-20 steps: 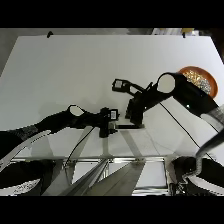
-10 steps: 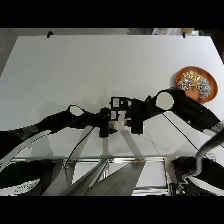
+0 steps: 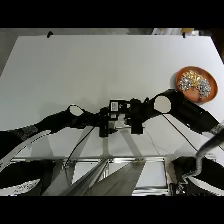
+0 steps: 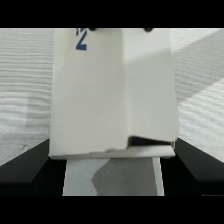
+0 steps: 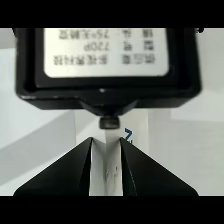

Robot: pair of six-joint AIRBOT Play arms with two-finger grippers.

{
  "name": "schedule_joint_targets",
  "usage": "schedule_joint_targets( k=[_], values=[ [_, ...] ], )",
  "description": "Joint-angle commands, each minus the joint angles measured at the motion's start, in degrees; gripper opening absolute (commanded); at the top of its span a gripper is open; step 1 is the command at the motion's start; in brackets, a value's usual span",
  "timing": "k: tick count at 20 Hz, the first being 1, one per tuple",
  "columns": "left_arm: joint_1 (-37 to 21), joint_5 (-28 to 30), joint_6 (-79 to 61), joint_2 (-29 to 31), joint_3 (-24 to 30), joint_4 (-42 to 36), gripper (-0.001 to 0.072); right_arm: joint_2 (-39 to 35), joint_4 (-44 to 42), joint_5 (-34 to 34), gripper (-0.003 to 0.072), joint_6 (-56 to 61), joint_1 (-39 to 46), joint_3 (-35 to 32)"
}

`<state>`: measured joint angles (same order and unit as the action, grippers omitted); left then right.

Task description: Fold the box and place the chain.

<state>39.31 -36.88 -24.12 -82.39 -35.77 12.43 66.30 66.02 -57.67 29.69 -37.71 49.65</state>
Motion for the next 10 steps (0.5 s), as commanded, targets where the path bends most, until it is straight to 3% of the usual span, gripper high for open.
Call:
schedule_joint_targets(
  k=[1, 10],
  values=[
    [0.02, -0.04, -0.09, 0.02, -0.07, 0.02, 0.0363, 0.02, 0.33, 0.37, 0.0158, 0.00, -0.44, -0.07],
    [0.02, -0.04, -0.09, 0.04, -0.07, 0.00, 0.0363, 0.02, 0.28, 4.98, 0.0158, 0.31, -0.44, -3.30]
  ],
)
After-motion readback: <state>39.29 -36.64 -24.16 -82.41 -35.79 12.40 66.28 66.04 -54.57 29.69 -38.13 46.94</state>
